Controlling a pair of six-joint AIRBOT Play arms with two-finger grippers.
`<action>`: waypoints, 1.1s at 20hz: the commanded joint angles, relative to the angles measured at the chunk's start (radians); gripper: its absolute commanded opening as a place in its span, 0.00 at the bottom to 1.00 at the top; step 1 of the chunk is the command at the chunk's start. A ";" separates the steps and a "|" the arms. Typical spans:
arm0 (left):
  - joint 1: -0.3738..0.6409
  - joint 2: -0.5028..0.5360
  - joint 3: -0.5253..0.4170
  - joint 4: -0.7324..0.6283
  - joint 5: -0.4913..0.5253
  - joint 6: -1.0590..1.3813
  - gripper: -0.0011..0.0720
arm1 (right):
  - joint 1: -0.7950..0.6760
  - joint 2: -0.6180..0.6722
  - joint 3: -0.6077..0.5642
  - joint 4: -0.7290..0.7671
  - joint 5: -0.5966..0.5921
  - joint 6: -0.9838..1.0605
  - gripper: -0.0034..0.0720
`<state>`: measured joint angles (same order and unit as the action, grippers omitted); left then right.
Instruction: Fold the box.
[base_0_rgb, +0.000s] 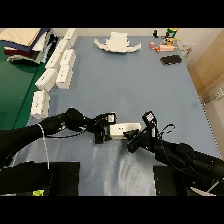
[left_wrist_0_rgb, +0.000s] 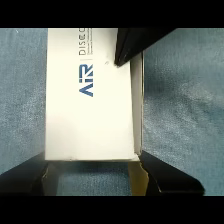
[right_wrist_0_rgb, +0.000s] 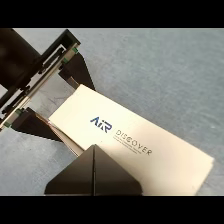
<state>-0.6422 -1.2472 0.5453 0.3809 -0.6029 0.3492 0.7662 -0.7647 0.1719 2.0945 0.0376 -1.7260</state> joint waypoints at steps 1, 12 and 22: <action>0.000 0.000 0.000 0.000 0.000 0.001 0.65 | 0.003 -0.020 -0.003 0.000 -0.006 0.018 0.04; 0.000 0.000 0.000 0.000 0.000 0.001 0.65 | 0.003 -0.021 -0.018 0.000 -0.035 0.043 0.04; 0.000 0.000 0.000 0.000 0.000 0.000 0.65 | 0.002 0.033 -0.017 -0.003 -0.011 0.043 0.05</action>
<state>-0.6422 -1.2472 0.5453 0.3813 -0.6029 0.3504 0.7681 -0.7582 0.1516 2.0945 0.0006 -1.6833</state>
